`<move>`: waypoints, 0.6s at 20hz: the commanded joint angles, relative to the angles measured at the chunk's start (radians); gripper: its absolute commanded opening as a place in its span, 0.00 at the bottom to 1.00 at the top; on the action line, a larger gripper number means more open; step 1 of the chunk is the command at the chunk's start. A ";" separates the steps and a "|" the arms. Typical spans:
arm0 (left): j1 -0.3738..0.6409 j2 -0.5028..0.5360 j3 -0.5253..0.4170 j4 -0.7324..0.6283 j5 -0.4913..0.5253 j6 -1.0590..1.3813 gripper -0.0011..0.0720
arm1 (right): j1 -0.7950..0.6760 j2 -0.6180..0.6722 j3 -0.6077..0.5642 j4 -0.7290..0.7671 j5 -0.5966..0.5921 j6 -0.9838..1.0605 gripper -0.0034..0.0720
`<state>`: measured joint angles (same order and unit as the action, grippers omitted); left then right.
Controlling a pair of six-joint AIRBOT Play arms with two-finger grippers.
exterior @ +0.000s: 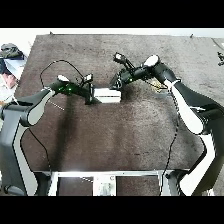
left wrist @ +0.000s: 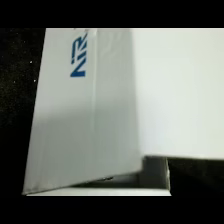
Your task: Fold the box and place the chain.
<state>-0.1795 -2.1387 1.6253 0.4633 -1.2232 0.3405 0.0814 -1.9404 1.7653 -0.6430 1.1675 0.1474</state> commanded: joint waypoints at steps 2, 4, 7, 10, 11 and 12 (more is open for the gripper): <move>0.001 0.000 0.000 0.000 0.000 0.000 0.74 | 0.002 0.000 0.001 0.037 0.019 -0.003 0.55; 0.001 0.000 0.000 0.000 0.000 0.000 0.74 | 0.002 0.000 0.001 0.055 0.029 -0.003 0.55; 0.001 0.000 0.000 0.000 0.000 0.000 0.74 | 0.002 -0.001 0.001 0.056 0.039 -0.003 0.55; 0.001 0.000 0.000 0.000 0.000 0.000 0.74 | 0.002 -0.001 0.001 0.017 0.050 -0.003 0.55; 0.001 0.000 0.000 0.000 0.000 0.000 0.74 | 0.002 -0.001 0.001 -0.010 0.048 -0.003 0.55; 0.001 0.000 0.000 0.000 0.000 0.000 0.74 | 0.002 -0.001 0.001 -0.033 0.048 -0.003 0.55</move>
